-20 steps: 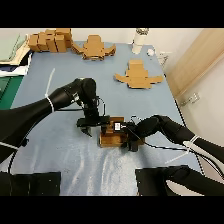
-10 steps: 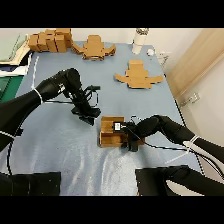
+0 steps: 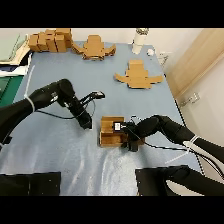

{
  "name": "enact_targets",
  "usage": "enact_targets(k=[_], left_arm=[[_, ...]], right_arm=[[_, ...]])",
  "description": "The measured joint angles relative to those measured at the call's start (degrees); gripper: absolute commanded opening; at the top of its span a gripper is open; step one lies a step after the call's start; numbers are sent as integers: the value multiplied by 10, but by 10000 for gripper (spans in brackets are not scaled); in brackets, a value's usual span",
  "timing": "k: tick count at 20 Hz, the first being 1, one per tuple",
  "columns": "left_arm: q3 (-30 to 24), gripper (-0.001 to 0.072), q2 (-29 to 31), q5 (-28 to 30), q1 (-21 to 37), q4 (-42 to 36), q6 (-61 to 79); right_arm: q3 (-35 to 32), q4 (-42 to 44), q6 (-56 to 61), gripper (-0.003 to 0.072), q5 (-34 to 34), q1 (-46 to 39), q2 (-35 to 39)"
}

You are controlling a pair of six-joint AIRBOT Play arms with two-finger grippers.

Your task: Fold the box.

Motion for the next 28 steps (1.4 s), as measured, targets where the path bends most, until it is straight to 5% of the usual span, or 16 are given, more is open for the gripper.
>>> enact_targets(k=[1, 2, 3, 12, 28], left_arm=[[-24, 87, 11, 15, 7, -23, 57], [-47, 435, 23, 31, 10, -44, 116], [-72, 700, 35, 48, 14, -65, 176], [-230, 698, 98, 193, -26, -183, 423], [-250, 698, 100, 319, -128, -216, 412]], right_arm=[[0, 0, 0, 479, 0, 0, 0], [0, 0, 0, 479, 0, 0, 0], [0, 0, 0, 479, 0, 0, 0], [0, 0, 0, 479, 0, 0, 0], [0, 0, 0, 479, 0, 0, 0]])
